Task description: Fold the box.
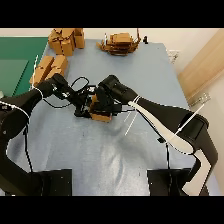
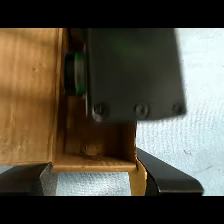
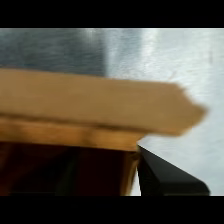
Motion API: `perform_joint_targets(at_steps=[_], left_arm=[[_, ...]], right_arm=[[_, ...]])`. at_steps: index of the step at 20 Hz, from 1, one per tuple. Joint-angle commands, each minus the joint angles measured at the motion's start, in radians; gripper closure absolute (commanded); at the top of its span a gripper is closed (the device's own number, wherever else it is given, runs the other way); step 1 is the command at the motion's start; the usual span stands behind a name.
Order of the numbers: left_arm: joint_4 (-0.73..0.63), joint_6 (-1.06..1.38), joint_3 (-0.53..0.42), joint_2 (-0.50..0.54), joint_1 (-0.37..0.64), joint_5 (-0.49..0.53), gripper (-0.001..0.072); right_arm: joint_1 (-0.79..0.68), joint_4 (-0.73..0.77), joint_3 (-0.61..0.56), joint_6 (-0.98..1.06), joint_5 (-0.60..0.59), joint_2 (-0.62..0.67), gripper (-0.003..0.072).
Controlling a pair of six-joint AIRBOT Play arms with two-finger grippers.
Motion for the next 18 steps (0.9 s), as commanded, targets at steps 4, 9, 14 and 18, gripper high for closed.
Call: perform_joint_targets(at_steps=[4,9,14,18], left_arm=[[0.001,-0.002,0.0,-0.001,0.001,0.002,0.0367],[0.021,-0.015,0.0,-0.001,0.002,0.004,0.0367],[0.023,-0.021,0.0,-0.001,0.002,0.005,0.0367],[0.023,-0.02,0.0,-0.001,0.002,0.004,0.0367]], right_arm=[[-0.019,-0.013,-0.001,-0.098,-0.058,0.034,0.0151],[-0.029,-0.077,-0.003,-0.169,-0.052,0.128,0.0152],[-0.073,-0.107,-0.117,-0.274,0.122,0.369,0.0446],[-0.245,0.124,-0.47,-0.37,0.314,0.557,0.0686]])
